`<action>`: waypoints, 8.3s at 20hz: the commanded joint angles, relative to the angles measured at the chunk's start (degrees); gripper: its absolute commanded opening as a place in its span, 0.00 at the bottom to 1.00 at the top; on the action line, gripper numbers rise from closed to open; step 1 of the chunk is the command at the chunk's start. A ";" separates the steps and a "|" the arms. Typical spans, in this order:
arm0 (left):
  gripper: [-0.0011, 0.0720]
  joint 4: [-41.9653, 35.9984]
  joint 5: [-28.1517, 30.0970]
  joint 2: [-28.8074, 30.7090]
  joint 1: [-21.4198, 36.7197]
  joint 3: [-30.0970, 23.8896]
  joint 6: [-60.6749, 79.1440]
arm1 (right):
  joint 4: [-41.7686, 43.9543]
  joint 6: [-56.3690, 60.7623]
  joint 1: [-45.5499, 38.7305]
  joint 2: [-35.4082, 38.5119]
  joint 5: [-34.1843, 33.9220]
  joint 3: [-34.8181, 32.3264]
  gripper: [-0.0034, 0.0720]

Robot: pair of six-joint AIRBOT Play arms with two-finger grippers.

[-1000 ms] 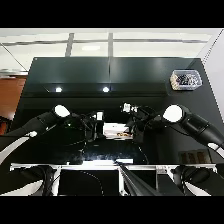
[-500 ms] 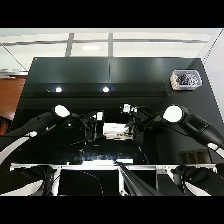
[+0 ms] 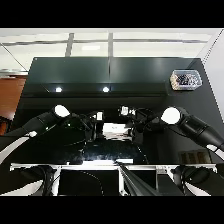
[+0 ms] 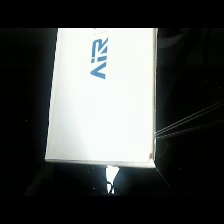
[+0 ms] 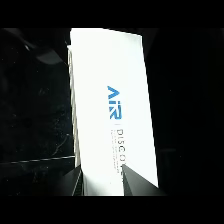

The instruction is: Fold the box and place the chain.

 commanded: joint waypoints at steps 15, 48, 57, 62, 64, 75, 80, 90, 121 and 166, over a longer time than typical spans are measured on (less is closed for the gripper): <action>0.51 -0.09 0.17 -0.04 -0.04 0.02 -0.07 | -1.90 2.23 0.13 -2.51 -1.46 -0.15 0.40; 0.51 -0.09 0.20 -0.04 -0.04 0.02 -0.07 | 30.67 34.03 -7.89 -5.77 3.04 -5.46 0.09; 0.51 -0.09 0.17 -0.04 -0.04 0.02 -0.07 | 26.34 34.10 -6.99 -9.75 0.02 -5.46 0.09; 0.51 -0.09 0.17 -0.04 -0.04 0.02 -0.07 | 25.94 34.07 -6.99 -9.81 -0.28 -5.49 0.09; 0.51 -0.09 0.17 -0.04 -0.04 0.02 -0.07 | 24.85 34.10 -6.99 -9.81 -1.09 -5.51 0.09; 0.57 -0.07 0.26 0.00 0.07 0.04 -0.02 | 25.03 30.60 -7.54 -7.19 6.14 -1.73 0.09; 0.99 1.68 -0.98 3.04 1.14 0.17 -6.38 | 16.33 30.71 -17.75 1.40 14.40 1.14 0.10; 0.99 11.93 -6.43 13.49 -1.86 6.64 -34.16 | 11.04 31.17 -39.52 8.81 14.27 1.09 0.10; 0.99 14.97 1.27 -2.27 -16.24 14.88 -34.80 | 11.19 31.69 -39.50 8.81 11.56 1.07 0.10; 0.60 43.67 0.28 -29.24 43.34 56.26 -81.96 | 14.23 31.76 -39.47 8.74 8.92 0.96 0.10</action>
